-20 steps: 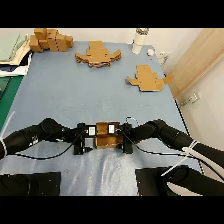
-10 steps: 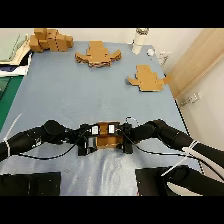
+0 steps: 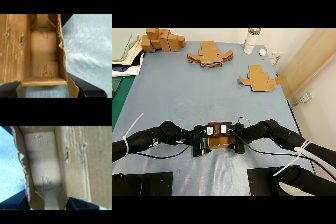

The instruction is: Fold the box.

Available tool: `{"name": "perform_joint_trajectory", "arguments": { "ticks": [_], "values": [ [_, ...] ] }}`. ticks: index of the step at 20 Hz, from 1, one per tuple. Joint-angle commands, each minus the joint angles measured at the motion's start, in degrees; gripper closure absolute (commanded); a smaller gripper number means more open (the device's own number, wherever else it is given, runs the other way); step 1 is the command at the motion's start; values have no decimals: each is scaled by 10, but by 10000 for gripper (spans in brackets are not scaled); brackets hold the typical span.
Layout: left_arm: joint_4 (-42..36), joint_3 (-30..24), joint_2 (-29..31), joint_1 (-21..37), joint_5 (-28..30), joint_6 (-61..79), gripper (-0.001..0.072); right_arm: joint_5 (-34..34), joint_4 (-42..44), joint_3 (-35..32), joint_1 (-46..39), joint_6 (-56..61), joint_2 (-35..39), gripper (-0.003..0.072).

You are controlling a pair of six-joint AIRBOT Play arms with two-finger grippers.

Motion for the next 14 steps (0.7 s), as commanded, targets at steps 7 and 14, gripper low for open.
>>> {"name": "perform_joint_trajectory", "arguments": {
  "ticks": [7, 14],
  "values": [
    [3, 6, -9, -9, 19, -13, 271, 0, 0, 0, 0, 0, 0, 185],
    [3, 6, -9, -8, 28, -14, 287, 0, 0, 0, 0, 0, 0, 185]
  ]
}}
